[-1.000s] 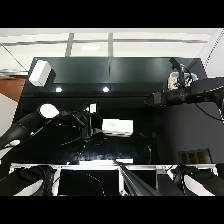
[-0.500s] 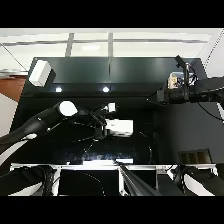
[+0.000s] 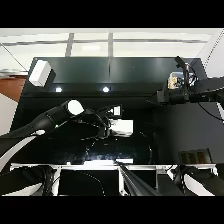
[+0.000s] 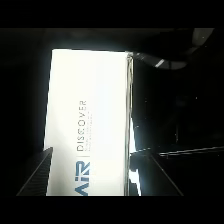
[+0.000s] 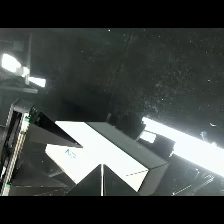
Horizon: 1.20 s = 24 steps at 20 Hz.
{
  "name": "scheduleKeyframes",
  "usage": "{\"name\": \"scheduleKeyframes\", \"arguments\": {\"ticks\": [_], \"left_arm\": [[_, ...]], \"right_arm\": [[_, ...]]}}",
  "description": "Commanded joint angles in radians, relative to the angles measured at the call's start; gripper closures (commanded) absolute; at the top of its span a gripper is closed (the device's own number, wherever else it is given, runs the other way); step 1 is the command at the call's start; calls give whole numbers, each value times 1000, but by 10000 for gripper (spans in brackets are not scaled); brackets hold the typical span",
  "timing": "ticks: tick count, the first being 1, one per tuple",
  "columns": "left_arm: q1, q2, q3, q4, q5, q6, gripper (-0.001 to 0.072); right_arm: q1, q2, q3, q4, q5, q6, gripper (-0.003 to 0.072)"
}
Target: Fold the box and place the chain.
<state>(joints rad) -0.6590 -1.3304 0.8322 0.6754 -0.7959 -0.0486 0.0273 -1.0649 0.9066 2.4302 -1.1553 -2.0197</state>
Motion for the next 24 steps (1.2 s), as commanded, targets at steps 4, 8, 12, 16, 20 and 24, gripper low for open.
{"name": "scheduleKeyframes", "arguments": {"ticks": [4,8,12,16,20,24], "left_arm": [[-1,-3,2,1,14,23,1],[-2,-3,3,0,53,23,1],[-3,-3,3,0,31,23,2],[-3,-3,3,1,31,22,2],[-3,-3,3,0,28,17,2],[-3,-3,3,-3,21,14,2]], "right_arm": [[0,0,0,-1,3,0,668],[0,0,0,-1,3,0,668],[0,0,0,-1,3,0,668],[0,0,0,-1,3,0,668],[0,0,0,-1,3,0,668],[0,0,0,-1,3,0,668]]}}
